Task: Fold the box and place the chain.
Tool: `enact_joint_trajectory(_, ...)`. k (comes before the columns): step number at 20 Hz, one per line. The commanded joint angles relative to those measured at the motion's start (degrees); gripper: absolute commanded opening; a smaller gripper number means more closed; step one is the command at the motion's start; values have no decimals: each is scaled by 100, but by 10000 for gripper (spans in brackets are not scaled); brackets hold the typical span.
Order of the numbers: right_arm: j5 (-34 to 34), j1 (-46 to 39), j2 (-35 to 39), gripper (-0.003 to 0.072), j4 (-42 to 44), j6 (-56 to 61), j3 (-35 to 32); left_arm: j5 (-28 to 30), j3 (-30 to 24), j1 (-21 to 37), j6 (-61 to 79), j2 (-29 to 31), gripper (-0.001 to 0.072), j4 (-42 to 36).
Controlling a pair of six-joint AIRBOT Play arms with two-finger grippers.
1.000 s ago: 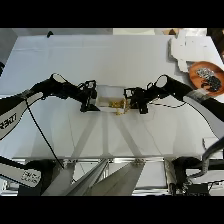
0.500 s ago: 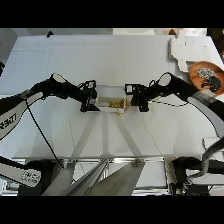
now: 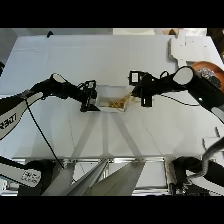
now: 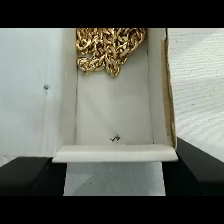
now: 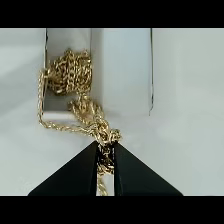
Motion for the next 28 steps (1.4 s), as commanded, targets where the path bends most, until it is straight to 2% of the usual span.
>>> enact_joint_trajectory(1,-323,407,535,10,-66,603,11,2,2,2,0,-2,331,0)
enact_joint_trajectory(5,-1366,1071,658,10,-59,1993,11,2,2,2,2,-2,331,2)
enact_joint_trajectory(10,-2979,1954,658,11,-22,2133,11,2,2,2,2,-2,331,2)
enact_joint_trajectory(13,-3945,2127,658,11,-22,2527,11,2,2,2,2,-2,331,0)
enact_joint_trajectory(15,-4253,2127,658,11,-17,2549,11,2,2,2,2,-2,331,0)
enact_joint_trajectory(23,-4175,2127,658,11,-22,2782,11,2,2,2,0,-2,331,0)
enact_joint_trajectory(25,-3893,2124,654,11,-26,2785,9,2,2,2,0,-2,331,0)
enact_joint_trajectory(28,-3005,2120,557,11,-229,2907,2,2,2,2,0,-2,331,0)
